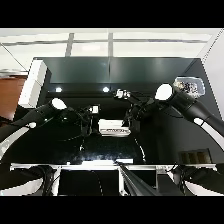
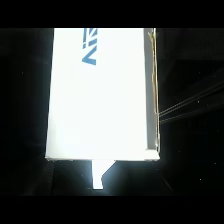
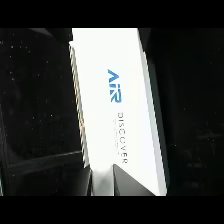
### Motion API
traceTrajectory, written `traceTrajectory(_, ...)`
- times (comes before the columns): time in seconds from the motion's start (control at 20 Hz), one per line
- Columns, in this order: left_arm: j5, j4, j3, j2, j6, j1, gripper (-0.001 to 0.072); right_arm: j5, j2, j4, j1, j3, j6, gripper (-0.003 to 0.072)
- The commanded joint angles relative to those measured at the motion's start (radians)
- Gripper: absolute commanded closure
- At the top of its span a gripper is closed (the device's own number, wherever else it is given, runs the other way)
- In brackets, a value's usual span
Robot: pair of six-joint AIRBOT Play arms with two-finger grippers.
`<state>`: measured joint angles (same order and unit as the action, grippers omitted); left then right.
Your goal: Fold the box and place the chain.
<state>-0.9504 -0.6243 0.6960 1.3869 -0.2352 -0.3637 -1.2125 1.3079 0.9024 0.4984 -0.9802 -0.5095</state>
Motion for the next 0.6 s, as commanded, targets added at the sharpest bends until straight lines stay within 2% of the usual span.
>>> traceTrajectory(0.0,0.001,0.0,0.0,0.001,0.0,0.0,0.0248,0.007,0.001,0.039,0.011,0.001,-0.026,0.0564)
traceTrajectory(0.4,0.001,0.0,0.0,0.001,0.0,0.0,0.0248,-0.009,0.001,0.057,0.011,0.001,-0.026,0.0552)
traceTrajectory(0.55,0.001,0.0,0.0,0.001,0.0,0.0,0.0248,-0.014,0.001,0.063,0.011,0.001,-0.036,0.0515)
